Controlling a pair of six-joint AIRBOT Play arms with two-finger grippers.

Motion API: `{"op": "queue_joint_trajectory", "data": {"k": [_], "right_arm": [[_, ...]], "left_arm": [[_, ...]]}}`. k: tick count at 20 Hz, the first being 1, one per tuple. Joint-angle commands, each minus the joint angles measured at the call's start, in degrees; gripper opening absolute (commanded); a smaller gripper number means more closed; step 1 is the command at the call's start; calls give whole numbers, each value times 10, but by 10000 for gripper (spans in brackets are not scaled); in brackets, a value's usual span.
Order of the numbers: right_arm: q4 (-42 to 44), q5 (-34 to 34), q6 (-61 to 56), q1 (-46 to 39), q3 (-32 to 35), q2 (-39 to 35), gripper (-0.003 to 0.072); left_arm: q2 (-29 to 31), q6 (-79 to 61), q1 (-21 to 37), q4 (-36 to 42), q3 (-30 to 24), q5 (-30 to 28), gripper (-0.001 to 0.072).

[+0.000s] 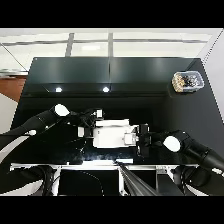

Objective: Fold the box and place the chain.

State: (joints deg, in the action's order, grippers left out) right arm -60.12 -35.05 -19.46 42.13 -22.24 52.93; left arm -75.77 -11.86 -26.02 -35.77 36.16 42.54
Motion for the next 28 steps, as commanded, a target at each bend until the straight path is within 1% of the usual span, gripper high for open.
{"op": "queue_joint_trajectory", "data": {"k": [1, 3, 5, 6, 9, 11, 12, 16, 17, 19, 22, 24, 26, 28], "right_arm": [[19, 56, 2, 34, 0, 13, 692], [37, 85, -4, 38, 0, 13, 693], [35, 113, -28, 35, -6, 12, 693], [29, 104, -38, 35, -16, 12, 693], [14, 45, -63, 23, -52, 11, 693], [-8, 16, -106, -6, -72, 11, 693], [-11, 5, -110, -24, -79, 11, 693], [-6, -1, -107, -58, -83, 15, 693], [6, -1, -91, -58, -83, 19, 693], [58, 4, -28, -60, -83, 32, 693], [87, 40, 16, -82, -83, 45, 692], [134, 28, 59, -102, -83, 53, 692], [201, 9, 139, -111, -83, 66, 691], [255, 4, 215, -111, -83, 83, 691]], "left_arm": [[0, 1, 0, 0, 0, -1, 31], [0, 1, 0, 0, 0, -1, 31], [0, 1, 0, 0, 0, -1, 31], [0, 1, 0, 0, 0, -1, 30], [0, 1, 0, 0, 0, -1, 31], [0, 3, 0, 0, 0, 1, 31], [0, 3, 0, 0, 0, 1, 31], [0, 3, 0, 0, 0, 1, 30], [0, 3, 0, 0, 0, 1, 30], [0, 3, 0, 0, 0, 1, 30], [0, 3, 0, 0, 0, 1, 30], [0, 3, 0, 0, 0, 0, 31], [0, 3, 0, 0, 0, 0, 30], [0, 3, 0, 0, 0, -1, 31]]}}
